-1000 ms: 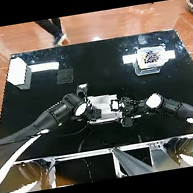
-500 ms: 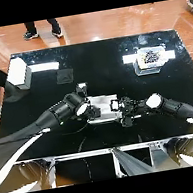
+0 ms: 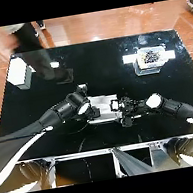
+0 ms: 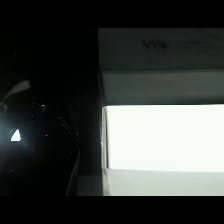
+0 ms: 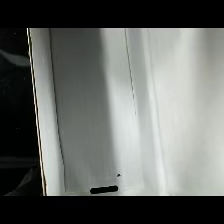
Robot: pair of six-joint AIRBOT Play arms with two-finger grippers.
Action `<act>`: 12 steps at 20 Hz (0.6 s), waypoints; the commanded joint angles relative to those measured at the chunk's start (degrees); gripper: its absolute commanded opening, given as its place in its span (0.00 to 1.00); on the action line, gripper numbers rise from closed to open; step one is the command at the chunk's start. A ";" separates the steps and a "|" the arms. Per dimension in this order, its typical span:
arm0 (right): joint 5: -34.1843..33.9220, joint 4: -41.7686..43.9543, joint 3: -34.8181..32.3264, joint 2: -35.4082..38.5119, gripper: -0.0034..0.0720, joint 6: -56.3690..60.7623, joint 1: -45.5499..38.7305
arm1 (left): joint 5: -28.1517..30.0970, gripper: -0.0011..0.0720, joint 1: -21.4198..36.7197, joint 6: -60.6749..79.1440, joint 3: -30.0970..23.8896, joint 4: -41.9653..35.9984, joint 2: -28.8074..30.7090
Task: Fold the box and place the chain.
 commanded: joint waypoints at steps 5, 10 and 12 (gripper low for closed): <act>0.00 0.02 0.00 -0.04 0.44 0.00 0.02 | -0.81 0.50 -0.04 -0.33 0.04 0.00 -0.66; 0.00 0.02 0.00 -0.04 0.44 0.00 0.02 | -0.44 0.22 -0.04 -0.24 0.04 -0.44 -0.66; 0.00 0.02 0.00 -0.04 0.44 0.00 0.02 | -0.39 0.18 -0.04 0.04 0.04 -0.61 -0.66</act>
